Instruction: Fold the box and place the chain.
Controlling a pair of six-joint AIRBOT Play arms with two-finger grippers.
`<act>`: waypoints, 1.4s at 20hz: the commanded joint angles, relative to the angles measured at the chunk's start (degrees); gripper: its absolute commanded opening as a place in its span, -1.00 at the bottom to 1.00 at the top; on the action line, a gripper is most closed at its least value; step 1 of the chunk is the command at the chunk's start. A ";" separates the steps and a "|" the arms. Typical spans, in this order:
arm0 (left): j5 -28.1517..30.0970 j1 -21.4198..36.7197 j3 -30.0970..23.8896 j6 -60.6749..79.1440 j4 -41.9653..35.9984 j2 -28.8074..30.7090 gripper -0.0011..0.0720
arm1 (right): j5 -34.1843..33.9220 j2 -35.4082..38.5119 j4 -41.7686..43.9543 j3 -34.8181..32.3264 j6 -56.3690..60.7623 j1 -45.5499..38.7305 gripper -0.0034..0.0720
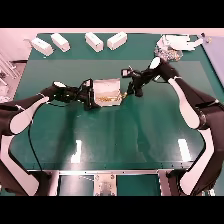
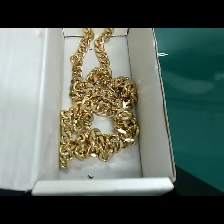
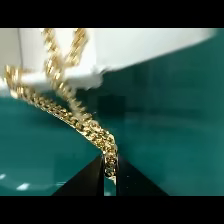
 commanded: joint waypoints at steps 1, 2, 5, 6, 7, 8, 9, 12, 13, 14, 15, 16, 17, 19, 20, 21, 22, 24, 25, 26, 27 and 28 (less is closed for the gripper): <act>0.02 0.04 0.04 0.02 0.02 0.02 0.75 | 0.33 5.18 4.00 0.07 4.04 0.11 -0.90; 0.02 0.04 0.04 0.02 0.02 0.02 0.75 | 0.31 6.99 4.92 0.07 5.42 0.20 -0.90; 0.02 0.04 0.04 0.02 0.02 0.02 0.75 | -0.20 12.11 5.20 0.07 9.84 0.20 -0.90; 0.02 0.04 0.04 0.02 0.02 0.02 0.75 | -0.20 13.90 5.18 0.07 11.91 0.20 -0.90; 0.04 0.04 0.04 0.02 0.02 0.02 0.75 | -0.20 15.65 5.18 0.04 13.40 0.20 -0.90; 0.04 0.04 0.04 0.02 0.02 0.02 0.75 | -0.20 17.57 5.18 0.04 14.51 0.22 -0.90; 0.02 0.04 0.04 0.02 0.02 0.02 0.75 | -0.22 19.39 5.11 0.02 15.10 0.22 -0.90; 0.04 0.04 0.04 0.02 0.02 0.02 0.75 | -0.37 25.57 4.98 0.02 18.32 0.24 -0.90; 0.02 0.04 0.04 0.02 0.02 0.02 0.75 | -0.83 27.63 4.98 0.02 19.17 0.48 -0.90; 0.04 0.04 0.04 0.02 0.02 0.02 0.75 | -1.92 29.99 5.01 0.02 19.34 0.96 -0.90; 0.04 0.04 0.04 0.02 0.02 0.02 0.75 | -3.80 32.22 4.98 0.02 19.34 1.84 -0.90; 0.04 0.04 0.04 0.02 0.02 0.02 0.75 | -6.88 34.56 4.98 0.02 19.54 3.26 -0.90; 0.04 0.04 0.04 0.02 0.02 0.02 0.75 | -10.36 36.70 4.98 0.02 20.06 4.90 -0.90; 0.02 0.04 0.04 0.02 0.02 0.02 0.75 | -16.65 39.56 4.98 0.02 21.05 8.35 -0.90; 0.04 0.04 0.04 0.02 0.02 0.02 0.75 | -19.87 40.00 5.11 0.02 21.20 10.43 -0.90; 0.04 0.04 0.04 0.02 0.02 0.02 0.75 | -22.56 39.87 4.98 0.02 21.22 12.63 -0.90; 0.02 0.04 0.04 0.02 0.02 0.02 0.75 | -24.79 39.32 4.98 0.00 21.20 14.51 -0.90; 0.04 0.04 0.04 0.02 0.02 0.02 0.75 | -30.14 37.77 5.03 0.00 21.24 17.18 -0.90; 0.04 0.04 0.04 0.02 0.02 0.02 0.75 | -32.61 36.76 5.99 0.00 22.27 17.86 -0.90; 0.04 0.04 0.04 0.02 0.02 0.02 0.75 | -33.81 35.41 7.91 0.00 23.43 18.18 -0.90; 0.04 0.04 0.04 0.02 0.02 0.02 0.75 | -33.57 34.03 10.21 0.00 24.20 18.18 -0.90; 0.04 0.04 0.04 0.02 0.02 0.02 0.75 | -32.46 32.83 11.04 -0.02 25.14 18.18 -0.90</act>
